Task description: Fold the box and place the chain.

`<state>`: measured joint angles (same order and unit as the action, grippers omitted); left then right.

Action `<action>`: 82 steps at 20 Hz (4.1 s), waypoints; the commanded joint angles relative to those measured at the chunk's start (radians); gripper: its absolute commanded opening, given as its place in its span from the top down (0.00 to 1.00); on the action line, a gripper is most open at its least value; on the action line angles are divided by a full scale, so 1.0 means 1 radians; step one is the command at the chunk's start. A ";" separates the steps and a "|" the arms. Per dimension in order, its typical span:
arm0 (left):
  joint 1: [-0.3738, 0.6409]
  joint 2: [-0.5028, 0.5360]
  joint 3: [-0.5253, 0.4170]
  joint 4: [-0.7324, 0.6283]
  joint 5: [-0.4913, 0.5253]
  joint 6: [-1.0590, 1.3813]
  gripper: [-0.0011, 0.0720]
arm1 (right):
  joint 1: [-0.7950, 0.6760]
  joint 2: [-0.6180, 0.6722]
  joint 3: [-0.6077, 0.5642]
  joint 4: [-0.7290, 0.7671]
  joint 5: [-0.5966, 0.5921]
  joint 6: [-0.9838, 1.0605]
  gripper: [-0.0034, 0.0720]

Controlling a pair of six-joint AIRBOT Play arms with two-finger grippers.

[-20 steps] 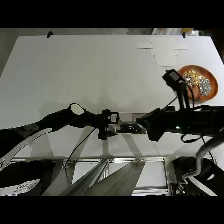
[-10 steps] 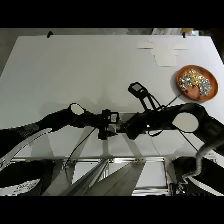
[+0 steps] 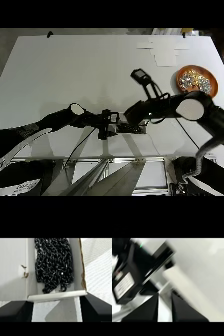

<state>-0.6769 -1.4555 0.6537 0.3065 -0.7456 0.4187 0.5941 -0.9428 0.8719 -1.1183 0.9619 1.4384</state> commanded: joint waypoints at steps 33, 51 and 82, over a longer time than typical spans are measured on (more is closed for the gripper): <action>0.000 0.000 0.001 0.000 0.000 0.000 0.70 | -0.403 -0.375 -0.139 -0.482 -0.012 0.285 0.73; 0.000 0.000 0.001 0.000 0.000 0.000 0.70 | -0.325 0.183 -0.140 -0.146 0.238 -0.064 0.93; 0.000 0.000 0.001 0.000 0.000 0.000 0.70 | 0.007 0.238 -0.140 0.428 -0.200 -0.348 0.93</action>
<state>-0.6769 -1.4559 0.6537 0.3065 -0.7452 0.4187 0.6003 -0.7059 0.7315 -0.7013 0.7773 1.1015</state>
